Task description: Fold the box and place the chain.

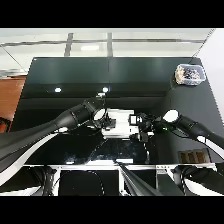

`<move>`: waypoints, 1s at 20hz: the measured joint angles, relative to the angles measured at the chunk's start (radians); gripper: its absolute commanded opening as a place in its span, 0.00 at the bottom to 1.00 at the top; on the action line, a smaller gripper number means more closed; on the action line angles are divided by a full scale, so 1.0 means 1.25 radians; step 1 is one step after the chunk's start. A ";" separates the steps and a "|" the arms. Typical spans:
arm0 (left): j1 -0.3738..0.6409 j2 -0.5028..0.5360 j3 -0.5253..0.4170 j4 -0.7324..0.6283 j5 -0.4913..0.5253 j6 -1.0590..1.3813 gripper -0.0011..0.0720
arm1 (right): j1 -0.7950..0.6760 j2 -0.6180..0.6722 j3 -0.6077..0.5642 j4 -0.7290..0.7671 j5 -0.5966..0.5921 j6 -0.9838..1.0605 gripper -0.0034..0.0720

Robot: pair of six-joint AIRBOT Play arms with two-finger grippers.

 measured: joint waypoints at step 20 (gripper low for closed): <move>-0.001 -0.005 0.007 -0.015 -0.009 -0.009 0.05 | 0.000 0.000 0.000 0.000 0.000 0.000 0.40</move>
